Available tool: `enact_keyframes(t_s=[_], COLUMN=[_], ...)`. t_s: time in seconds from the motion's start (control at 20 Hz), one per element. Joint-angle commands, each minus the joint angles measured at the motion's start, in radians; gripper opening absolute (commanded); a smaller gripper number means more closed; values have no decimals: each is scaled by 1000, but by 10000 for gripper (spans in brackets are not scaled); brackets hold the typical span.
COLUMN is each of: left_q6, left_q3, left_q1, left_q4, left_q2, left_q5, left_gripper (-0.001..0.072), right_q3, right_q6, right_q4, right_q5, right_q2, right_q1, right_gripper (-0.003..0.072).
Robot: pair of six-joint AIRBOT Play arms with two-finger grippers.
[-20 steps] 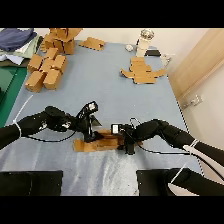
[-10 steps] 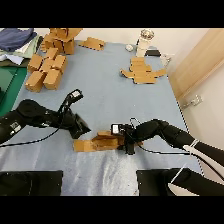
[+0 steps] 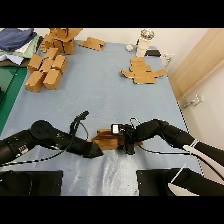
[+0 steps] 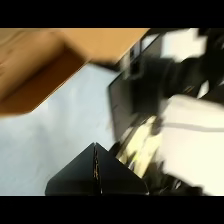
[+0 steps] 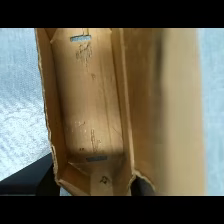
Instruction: Fold the box.
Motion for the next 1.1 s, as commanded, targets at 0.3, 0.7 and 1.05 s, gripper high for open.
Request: enact_keyframes(t_s=[0.3,0.7,1.05], left_q6=[217,48,-11], left_q3=[115,149,165], left_q1=[59,82,82], left_q4=[-238,69,177], left_q2=[-219,-361,-361], left_q5=[314,327,318], left_gripper=[11,9,9], right_q3=[0,0,0], right_q6=[0,0,0], right_q4=[0,0,0], right_q5=[0,0,0], right_q2=[-1,-1,-1], right_q1=[1,1,1], right_gripper=[444,444,444])
